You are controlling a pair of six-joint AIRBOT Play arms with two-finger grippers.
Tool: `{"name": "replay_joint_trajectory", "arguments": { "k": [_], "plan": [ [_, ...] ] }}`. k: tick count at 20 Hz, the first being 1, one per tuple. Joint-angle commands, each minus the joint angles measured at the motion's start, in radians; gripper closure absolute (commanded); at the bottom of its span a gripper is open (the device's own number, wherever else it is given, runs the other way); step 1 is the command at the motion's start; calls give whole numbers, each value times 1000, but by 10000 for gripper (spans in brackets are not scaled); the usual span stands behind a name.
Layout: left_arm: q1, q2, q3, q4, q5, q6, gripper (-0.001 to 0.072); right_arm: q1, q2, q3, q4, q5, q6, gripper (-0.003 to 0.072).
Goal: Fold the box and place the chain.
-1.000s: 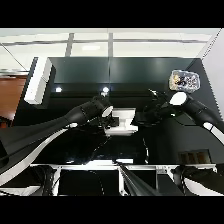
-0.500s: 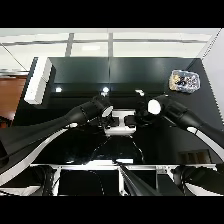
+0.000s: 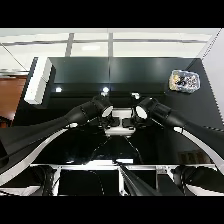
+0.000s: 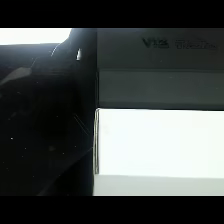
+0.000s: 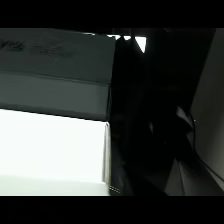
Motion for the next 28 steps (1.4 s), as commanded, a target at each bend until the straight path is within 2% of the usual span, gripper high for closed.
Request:
{"name": "replay_joint_trajectory", "arguments": {
  "k": [1, 2, 3, 7, 8, 9, 10, 11, 12, 16, 17, 18, 23, 28],
  "plan": [
    [1, 0, 0, 0, -1, 0, 682, 4, -9, 2, -19, 4, 27, 563],
    [1, 0, 0, 0, -1, 0, 682, 4, -9, 2, -18, 2, 32, 568],
    [1, 0, 0, 0, -1, 0, 682, 4, -9, 2, -15, -2, 33, 665],
    [1, 0, 0, 0, -1, 0, 682, 4, -8, 3, -15, -6, 34, 665],
    [1, 0, 0, 0, 0, 0, 682, 4, -8, 3, -15, -6, 33, 661],
    [1, 0, 0, 0, 0, 0, 682, 4, -8, 3, -15, -10, 34, 565],
    [1, 0, 0, 0, 0, 0, 682, 4, -8, 3, -14, -10, 34, 522],
    [1, 0, 0, 0, -1, 0, 682, 4, -8, 3, -6, -10, 33, 528],
    [1, 0, 0, 0, -1, 0, 682, 4, -8, 3, -6, -10, 31, 667],
    [1, 0, 0, 0, -1, 0, 682, 4, -7, 4, -6, -21, 29, 662],
    [1, 0, 0, 0, -1, 0, 682, 4, -3, 5, -7, -22, 29, 576],
    [1, 0, 0, 0, -1, 0, 682, 2, 2, 9, -8, -22, 29, 414],
    [1, 0, 0, 0, -1, 0, 681, -4, 66, 62, -5, 36, -44, 414],
    [1, 0, 0, 0, -1, 0, 682, -80, 237, 75, -20, 120, -107, 414]
  ]
}}
